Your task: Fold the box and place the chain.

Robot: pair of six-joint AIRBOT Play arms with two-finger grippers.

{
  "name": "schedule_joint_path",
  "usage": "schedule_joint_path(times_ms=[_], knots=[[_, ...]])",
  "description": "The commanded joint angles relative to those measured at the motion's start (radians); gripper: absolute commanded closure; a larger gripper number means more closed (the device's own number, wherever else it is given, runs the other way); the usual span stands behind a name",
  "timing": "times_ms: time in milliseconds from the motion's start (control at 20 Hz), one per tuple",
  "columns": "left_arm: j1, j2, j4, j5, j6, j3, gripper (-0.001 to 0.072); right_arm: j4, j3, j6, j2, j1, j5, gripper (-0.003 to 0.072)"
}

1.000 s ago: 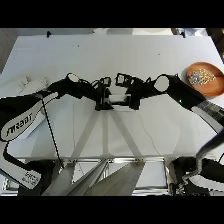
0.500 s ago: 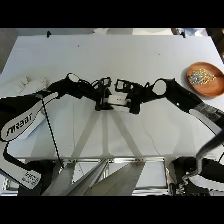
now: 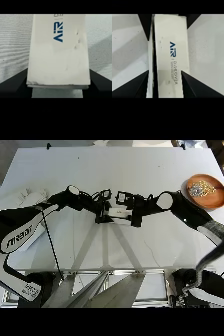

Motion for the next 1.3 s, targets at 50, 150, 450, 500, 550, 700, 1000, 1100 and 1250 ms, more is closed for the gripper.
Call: schedule_joint_path(times_ms=[50,150,450,500,550,700,1000,1100,1250], knots=[[0.001,0.001,0.0,0.004,0.003,0.0,0.0431,0.018,0.001,0.1,0.023,0.0,-0.019,0.0277],[0.001,0.001,0.0,0.004,0.003,0.0,0.0431,0.077,0.001,0.241,0.02,0.0,-0.022,0.0618],[0.001,0.001,0.0,0.004,0.003,0.0,0.0431,0.297,-0.003,0.562,-0.089,0.0,-0.061,0.0673],[0.001,0.001,0.0,0.004,0.003,0.0,0.0431,0.311,-0.003,0.566,-0.114,0.001,-0.06,0.0674],[0.001,0.001,0.0,0.004,0.003,0.0,0.0431,0.314,-0.004,0.566,-0.136,0.001,-0.061,0.0674],[0.001,0.001,0.0,0.004,0.003,0.0,0.0431,0.304,-0.005,0.566,-0.158,0.001,-0.061,0.0674],[0.001,0.001,0.0,0.004,0.003,0.0,0.0431,0.267,-0.005,0.573,-0.167,0.001,-0.053,0.0672],[0.001,0.001,0.0,0.004,0.003,0.0,0.0431,0.273,-0.005,0.573,-0.166,0.001,-0.057,0.0672],[0.001,0.001,0.0,0.004,0.003,0.0,0.0431,0.28,-0.005,0.569,-0.14,0.0,-0.086,0.0672]])
